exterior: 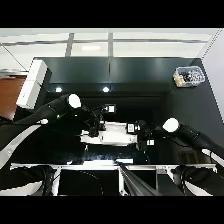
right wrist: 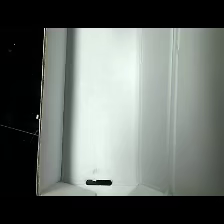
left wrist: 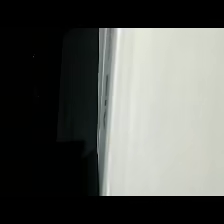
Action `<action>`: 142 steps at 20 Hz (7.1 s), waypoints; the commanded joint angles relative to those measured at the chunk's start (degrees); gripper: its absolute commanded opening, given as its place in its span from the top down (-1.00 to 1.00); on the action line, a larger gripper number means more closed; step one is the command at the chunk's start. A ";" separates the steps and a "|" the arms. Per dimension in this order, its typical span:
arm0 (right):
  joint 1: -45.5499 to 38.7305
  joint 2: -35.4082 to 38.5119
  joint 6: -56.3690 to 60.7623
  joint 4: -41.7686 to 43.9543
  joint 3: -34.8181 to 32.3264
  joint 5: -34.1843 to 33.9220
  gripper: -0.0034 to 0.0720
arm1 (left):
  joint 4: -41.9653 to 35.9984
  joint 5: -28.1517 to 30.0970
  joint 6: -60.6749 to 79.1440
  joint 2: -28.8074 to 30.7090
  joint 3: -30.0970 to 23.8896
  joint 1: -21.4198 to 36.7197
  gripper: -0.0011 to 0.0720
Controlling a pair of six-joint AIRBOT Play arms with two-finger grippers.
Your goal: Fold the box and place the chain.
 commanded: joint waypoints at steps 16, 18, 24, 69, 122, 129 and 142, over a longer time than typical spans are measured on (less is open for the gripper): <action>0.37 -1.31 -0.39 -2.91 -0.22 -1.84 -0.97 | -0.09 0.04 -0.02 0.04 0.07 0.00 0.89; 0.39 -1.31 -0.42 -2.38 -0.22 -1.84 -0.96 | -0.09 0.04 -0.02 0.04 0.07 0.00 0.89; 0.39 -1.31 -0.42 -2.03 -0.22 -1.90 -0.41 | -0.11 -0.11 -0.02 0.04 0.07 0.00 0.88; 0.39 -1.31 -0.39 -2.03 -0.22 -1.92 -0.25 | -16.35 38.66 -27.15 15.43 -17.33 -10.21 0.89; 0.39 -1.31 -0.24 -2.01 -0.22 -1.97 -0.25 | -10.84 6.16 5.51 16.72 -21.03 4.11 -0.12; 0.39 -1.31 -0.24 -2.03 -0.22 -1.99 -0.25 | -10.78 14.82 6.45 16.55 -20.98 -1.70 0.24; 0.39 -1.31 -0.24 -2.03 -0.22 -2.86 -0.25 | -15.13 17.35 6.19 16.17 -21.03 -3.80 0.31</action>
